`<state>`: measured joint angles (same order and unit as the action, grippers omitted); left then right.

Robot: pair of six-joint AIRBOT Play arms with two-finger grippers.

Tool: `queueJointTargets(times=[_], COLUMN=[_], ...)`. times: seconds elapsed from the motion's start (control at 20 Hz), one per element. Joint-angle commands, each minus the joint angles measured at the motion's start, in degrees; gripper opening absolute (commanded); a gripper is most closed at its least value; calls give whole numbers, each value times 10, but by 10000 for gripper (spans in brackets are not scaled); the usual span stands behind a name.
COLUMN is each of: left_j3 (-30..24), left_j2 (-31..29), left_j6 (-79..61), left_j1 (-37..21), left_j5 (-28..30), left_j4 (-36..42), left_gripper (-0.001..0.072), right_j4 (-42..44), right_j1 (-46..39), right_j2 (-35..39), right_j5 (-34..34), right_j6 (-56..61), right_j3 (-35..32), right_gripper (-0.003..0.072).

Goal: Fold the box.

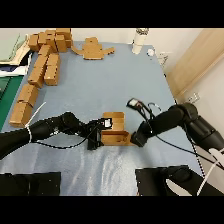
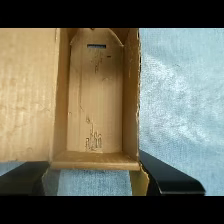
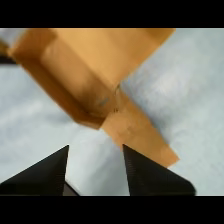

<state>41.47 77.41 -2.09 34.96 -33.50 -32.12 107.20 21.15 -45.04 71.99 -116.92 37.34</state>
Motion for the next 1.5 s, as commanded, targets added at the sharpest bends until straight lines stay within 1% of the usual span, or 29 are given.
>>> queueJointTargets(times=[0.0,0.1,0.2,0.35,0.55,0.6,0.65,0.7,0.75,0.8,1.05,1.15,1.2,1.25,1.3,1.35,1.45], left_j3=[0,0,0,0,0,0,0,0,0,0,0,0,0,0,0,0,0], left_j2=[0,0,0,0,0,0,0,0,0,0,0,0,0,0,0,0,0], left_j6=[0,0,0,0,0,0,0,0,0,0,0,0,0,0,0,0,0], left_j1=[0,0,0,0,0,0,0,0,0,0,0,0,0,0,0,0,0], left_j5=[0,0,0,0,0,0,0,0,0,-1,0,0,0,0,0,0,0], left_j4=[0,0,0,0,0,0,0,0,0,0,0,0,0,0,0,0,0], left_gripper=[438,438,438,438,438,438,438,438,438,438,438,438,438,438,438,438,438], right_j4=[-50,-67,-51,10,42,50,65,76,92,101,101,96,91,83,75,59,28], right_j1=[0,0,0,0,0,0,0,0,0,2,20,21,21,21,21,21,21], right_j2=[17,-2,-23,-36,-39,-39,-39,-39,-39,-40,-61,-66,-65,-64,-60,-57,-48], right_j5=[-59,-136,-180,-198,-207,-208,-208,-208,-206,-206,-207,-210,-215,-218,-222,-226,-223], right_j6=[-145,-198,-246,-299,-350,-365,-389,-412,-427,-432,-432,-432,-431,-429,-424,-414,-404], right_j3=[-71,-76,-76,-76,-76,-76,-76,-76,-76,-76,-76,-76,-76,-76,-76,-76,-76], right_gripper=[531,531,531,531,531,521,497,399,279,262,259,275,306,307,399,445,446])
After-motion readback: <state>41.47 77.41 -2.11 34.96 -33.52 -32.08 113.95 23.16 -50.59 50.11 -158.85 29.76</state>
